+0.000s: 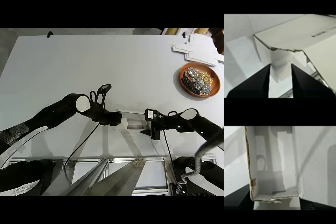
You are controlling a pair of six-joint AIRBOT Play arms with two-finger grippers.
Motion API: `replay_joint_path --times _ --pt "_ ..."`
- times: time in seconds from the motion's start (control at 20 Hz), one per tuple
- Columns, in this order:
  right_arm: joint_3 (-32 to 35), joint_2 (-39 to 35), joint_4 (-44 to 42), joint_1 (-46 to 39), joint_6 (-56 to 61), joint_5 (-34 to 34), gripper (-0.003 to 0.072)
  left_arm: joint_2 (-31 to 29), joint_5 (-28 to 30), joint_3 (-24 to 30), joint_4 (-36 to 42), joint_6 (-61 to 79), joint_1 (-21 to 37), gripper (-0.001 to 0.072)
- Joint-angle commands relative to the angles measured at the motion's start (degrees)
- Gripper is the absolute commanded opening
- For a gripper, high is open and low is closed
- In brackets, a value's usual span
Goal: Fold the box and place the chain.
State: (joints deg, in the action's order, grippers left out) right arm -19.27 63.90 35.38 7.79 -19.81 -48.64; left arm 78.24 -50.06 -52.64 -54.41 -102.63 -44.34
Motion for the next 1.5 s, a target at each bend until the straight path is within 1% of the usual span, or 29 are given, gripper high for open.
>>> replay_joint_path --times 0.0,0.2,0.4,0.7,0.75,0.85,1.0,1.2,1.35,1.45 --pt "0.02 0.02 0.02 0.0 0.0 -0.02 0.0399 2.16 -1.01 -2.54 -5.99 -8.26 -1.79 0.0295" --pt "0.02 0.02 0.02 0.0 0.0 -0.02 0.0399 3.67 -1.49 -4.87 -11.82 -15.39 -3.32 0.0294" --pt "0.02 0.02 0.02 0.0 0.0 -0.02 0.0399 3.85 -3.67 -5.01 -16.79 -21.99 -4.35 0.0293" --pt "0.02 0.02 0.02 0.0 0.0 -0.02 0.0399 3.85 -5.22 -5.42 -17.88 -26.47 -4.52 0.0292" --pt "0.02 0.02 0.02 0.0 0.0 0.0 0.0399 3.87 -6.14 -6.27 -18.1 -26.45 -4.72 0.0292" --pt "0.02 0.02 0.04 0.0 0.0 -0.02 0.0399 4.52 -10.29 -9.42 -19.1 -26.43 -4.72 0.0293" --pt "0.02 0.02 0.17 0.0 0.0 -0.02 0.0399 7.96 -18.16 -15.5 -20.28 -26.49 -5.01 0.0293" --pt "0.02 0.02 0.17 0.0 0.0 -0.02 0.0399 13.42 -18.67 -19.47 -21.75 -28.65 -7.78 0.0292" --pt "0.02 0.02 0.17 0.0 0.0 -0.02 0.0399 16.02 -18.64 -19.76 -24.83 -32.94 -9.62 0.0289" --pt "0.02 0.02 0.17 0.0 0.0 -0.02 0.0399 16.7 -18.71 -19.74 -26.88 -35.69 -9.99 0.0287"
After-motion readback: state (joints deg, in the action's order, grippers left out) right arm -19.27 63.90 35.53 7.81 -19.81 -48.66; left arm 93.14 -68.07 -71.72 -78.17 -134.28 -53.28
